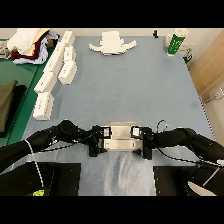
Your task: Fold the box.
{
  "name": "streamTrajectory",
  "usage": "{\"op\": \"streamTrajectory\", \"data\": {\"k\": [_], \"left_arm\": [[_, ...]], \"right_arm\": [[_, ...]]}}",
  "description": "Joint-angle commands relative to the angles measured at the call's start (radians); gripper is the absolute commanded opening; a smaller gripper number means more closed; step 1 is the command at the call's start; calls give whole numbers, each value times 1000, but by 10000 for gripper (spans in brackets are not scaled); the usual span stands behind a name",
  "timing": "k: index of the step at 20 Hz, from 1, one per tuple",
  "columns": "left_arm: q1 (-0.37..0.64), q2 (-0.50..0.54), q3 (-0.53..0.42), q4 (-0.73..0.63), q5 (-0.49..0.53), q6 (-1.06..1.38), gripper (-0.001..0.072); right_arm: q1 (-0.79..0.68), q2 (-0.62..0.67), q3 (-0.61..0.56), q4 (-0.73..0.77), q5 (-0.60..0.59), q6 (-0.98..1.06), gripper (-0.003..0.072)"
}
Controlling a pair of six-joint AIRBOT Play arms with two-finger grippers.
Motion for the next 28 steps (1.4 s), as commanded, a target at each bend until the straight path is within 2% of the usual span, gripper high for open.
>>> {"op": "streamTrajectory", "data": {"k": [1,4,6,7,8,9,10,12,15,18,21,24,28], "left_arm": [[0,0,0,0,0,2,479],[0,0,0,0,0,2,479],[0,0,0,1,0,2,479],[0,0,0,0,0,2,479],[0,0,0,0,0,2,479],[0,0,0,1,0,2,479],[0,0,0,0,0,2,479],[0,0,0,1,0,2,479],[0,0,0,0,0,2,479],[0,0,0,0,0,2,479],[0,0,0,0,0,2,479],[0,0,0,0,0,2,479],[0,0,0,0,0,2,479]], "right_arm": [[0,96,28,-169,-136,246,717],[0,227,126,-376,-437,631,714],[0,301,184,-414,-583,901,701],[0,329,202,-385,-587,1052,600],[0,347,207,-332,-551,1202,453],[0,349,206,-240,-479,1305,153],[0,333,205,-134,-397,1309,1],[0,262,208,68,-196,1237,1],[0,98,233,58,29,1223,1],[0,-100,288,29,44,1221,1],[0,-228,317,31,45,1188,1],[1,-289,318,32,35,1157,1],[1,-304,318,31,33,1154,1]]}}
